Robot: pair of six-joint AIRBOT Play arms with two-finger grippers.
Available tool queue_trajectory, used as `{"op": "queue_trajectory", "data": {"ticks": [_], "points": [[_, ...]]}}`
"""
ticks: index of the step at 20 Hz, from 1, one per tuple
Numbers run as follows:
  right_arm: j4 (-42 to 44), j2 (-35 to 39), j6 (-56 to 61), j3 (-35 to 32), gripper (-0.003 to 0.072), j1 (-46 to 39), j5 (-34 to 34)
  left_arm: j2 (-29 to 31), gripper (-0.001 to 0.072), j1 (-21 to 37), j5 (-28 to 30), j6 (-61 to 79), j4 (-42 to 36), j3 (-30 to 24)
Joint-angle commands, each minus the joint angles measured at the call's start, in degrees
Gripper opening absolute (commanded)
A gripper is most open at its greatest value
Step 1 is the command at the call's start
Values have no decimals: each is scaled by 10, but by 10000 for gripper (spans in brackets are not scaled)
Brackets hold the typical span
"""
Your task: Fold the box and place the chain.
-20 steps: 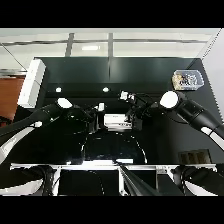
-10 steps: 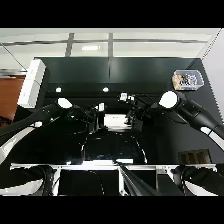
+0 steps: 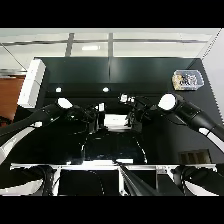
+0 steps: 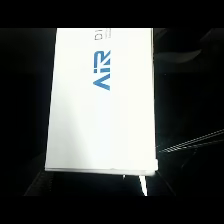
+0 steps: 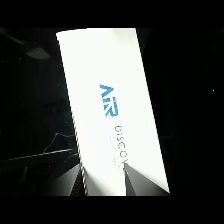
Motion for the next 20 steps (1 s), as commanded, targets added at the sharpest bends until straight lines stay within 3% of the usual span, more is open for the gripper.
{"op": "queue_trajectory", "data": {"ticks": [1, 3, 4, 5, 6, 7, 11, 15, 20], "points": [[12, 2, 28, 0, 325, 0, 5, 0, 342, 0, 0, 0, 0, 0], [10, 16, 104, 25, 323, -9, 51, 0, 342, 0, 0, 0, 0, 0], [10, 26, 163, 36, 258, -20, 68, 0, 342, 0, 0, 0, 0, 0], [11, 38, 221, 38, 88, -37, 78, 0, 342, 0, 0, 0, 0, 0], [15, 42, 290, 31, 16, -55, 86, 0, 342, 0, 0, 0, 0, 0], [47, 42, 339, 11, 16, -70, 89, 0, 342, 0, 0, 0, 0, 0], [337, 23, 294, -97, 16, -77, 15, 0, 342, 0, 0, 0, 0, 0], [337, -22, 303, -104, 16, -65, -67, 0, 342, 0, 0, 0, 0, 0], [261, -45, 332, -104, 16, -65, -79, 0, 342, 0, 0, 0, 0, 0]]}}
